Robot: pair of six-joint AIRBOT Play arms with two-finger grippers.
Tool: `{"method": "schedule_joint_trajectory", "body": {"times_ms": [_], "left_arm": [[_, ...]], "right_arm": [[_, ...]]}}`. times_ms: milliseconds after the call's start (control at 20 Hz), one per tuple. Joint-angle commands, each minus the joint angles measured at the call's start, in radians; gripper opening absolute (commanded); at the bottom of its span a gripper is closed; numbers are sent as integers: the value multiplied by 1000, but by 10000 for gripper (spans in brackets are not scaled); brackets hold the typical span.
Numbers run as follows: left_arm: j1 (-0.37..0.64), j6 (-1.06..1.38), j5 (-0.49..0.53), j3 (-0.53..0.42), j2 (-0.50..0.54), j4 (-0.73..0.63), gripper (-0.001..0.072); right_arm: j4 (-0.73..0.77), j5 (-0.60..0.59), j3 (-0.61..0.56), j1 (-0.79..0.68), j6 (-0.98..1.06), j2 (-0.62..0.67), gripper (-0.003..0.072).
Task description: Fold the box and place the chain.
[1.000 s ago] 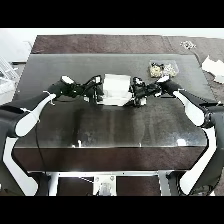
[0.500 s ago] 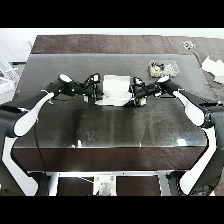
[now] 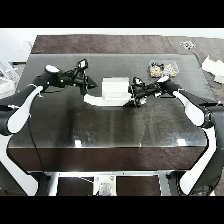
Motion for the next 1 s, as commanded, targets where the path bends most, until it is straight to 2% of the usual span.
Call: {"method": "schedule_joint_trajectory", "body": {"times_ms": [0, 200, 400, 650, 800, 950], "left_arm": [[45, -179, -57, 7, 1, 10, 19], [95, -511, -106, 7, 1, 47, 18], [103, -763, -122, 7, 1, 208, 17], [106, -868, -182, 7, 2, 285, 16], [130, -922, -97, -42, 57, 294, 16], [144, -1027, -121, -73, 113, 318, 16]], "right_arm": [[1, -1, 0, 0, 2, 0, 580], [1, -1, 0, 0, 2, 0, 580], [1, -1, 0, 0, 2, 0, 580], [1, 0, 0, 0, 2, 0, 580], [1, -1, 0, 0, 2, 0, 580], [1, -1, 0, 0, 2, 0, 580]]}}
